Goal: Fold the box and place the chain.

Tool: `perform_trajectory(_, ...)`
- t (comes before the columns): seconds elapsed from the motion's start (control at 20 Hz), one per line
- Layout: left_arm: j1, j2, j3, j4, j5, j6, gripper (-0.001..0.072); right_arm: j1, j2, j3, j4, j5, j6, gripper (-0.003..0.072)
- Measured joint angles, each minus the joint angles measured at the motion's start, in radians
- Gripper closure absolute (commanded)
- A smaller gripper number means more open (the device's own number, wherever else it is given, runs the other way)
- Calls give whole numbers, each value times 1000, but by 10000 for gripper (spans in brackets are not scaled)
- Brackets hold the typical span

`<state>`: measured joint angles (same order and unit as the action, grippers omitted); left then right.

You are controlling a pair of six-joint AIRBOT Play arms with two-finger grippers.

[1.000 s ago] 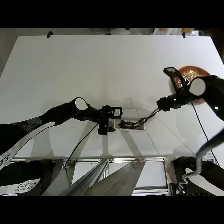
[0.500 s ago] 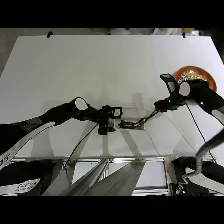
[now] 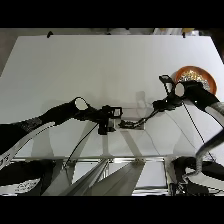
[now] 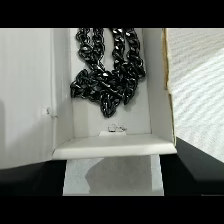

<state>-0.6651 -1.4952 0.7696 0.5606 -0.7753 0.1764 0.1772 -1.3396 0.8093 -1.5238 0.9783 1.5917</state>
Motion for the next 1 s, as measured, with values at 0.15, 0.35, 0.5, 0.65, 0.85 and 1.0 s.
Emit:
perform_trajectory(0.15, 0, 0, 0, 0, 0, 0, 438, -1, -13, 0, -6, 5, 6, 564)
perform_trajectory(0.35, 0, 0, 0, 0, 0, 0, 438, -1, -24, 0, -1, 10, 3, 670)
perform_trajectory(0.5, 0, 0, 0, 0, 0, 0, 438, -1, -17, -1, -2, 35, -16, 670)
perform_trajectory(0.65, 0, 0, 0, 0, 0, 0, 438, -1, 27, -3, 1, 101, -23, 670)
perform_trajectory(0.85, 0, 0, 0, 0, 0, 0, 438, -1, 135, -2, -1, 120, -38, 670)
perform_trajectory(1.0, 0, 0, 0, 0, 0, 0, 438, 6, 240, -2, 17, 163, -64, 670)
